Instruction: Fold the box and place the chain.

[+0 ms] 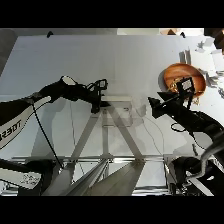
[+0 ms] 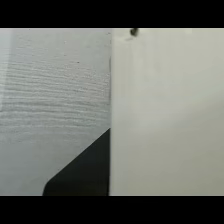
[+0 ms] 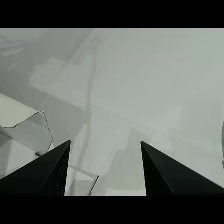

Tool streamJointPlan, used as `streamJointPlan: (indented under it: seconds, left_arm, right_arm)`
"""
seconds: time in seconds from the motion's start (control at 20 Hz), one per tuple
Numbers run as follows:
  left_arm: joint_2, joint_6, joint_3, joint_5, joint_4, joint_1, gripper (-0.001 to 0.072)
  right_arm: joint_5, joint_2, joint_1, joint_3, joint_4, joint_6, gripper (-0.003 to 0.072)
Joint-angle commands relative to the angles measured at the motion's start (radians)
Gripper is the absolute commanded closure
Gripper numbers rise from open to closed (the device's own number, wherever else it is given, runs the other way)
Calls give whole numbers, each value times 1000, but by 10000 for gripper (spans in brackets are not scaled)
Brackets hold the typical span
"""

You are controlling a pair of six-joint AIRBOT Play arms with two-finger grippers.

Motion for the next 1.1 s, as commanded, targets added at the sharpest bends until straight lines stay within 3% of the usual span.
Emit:
streamJointPlan:
  seconds: [0.0, 0.15, 0.3, 0.55, 0.75, 0.9, 1.05]
  left_arm:
    - [3, -5, 0, -2, -1, -2, 698]
    - [3, -5, 1, -3, -1, -2, 698]
    - [3, -6, 0, -3, -1, -2, 698]
    - [3, -5, 1, -3, -2, -2, 698]
    - [3, -5, 1, -3, -2, -2, 698]
    - [3, -5, 0, -3, -1, -2, 698]
    - [3, -5, 0, -3, -2, -2, 698]
  right_arm:
    - [-8, 3, 0, 1, 19, 0, 205]
    - [-2, 21, 6, 6, 37, -15, 201]
    - [5, 54, 76, 12, 37, -285, 201]
    - [197, 55, 220, 31, 37, -520, 227]
    - [224, 53, 283, 30, 51, -686, 247]
    - [328, 40, 301, 30, 57, -827, 247]
    - [362, 33, 301, 30, 64, -838, 247]
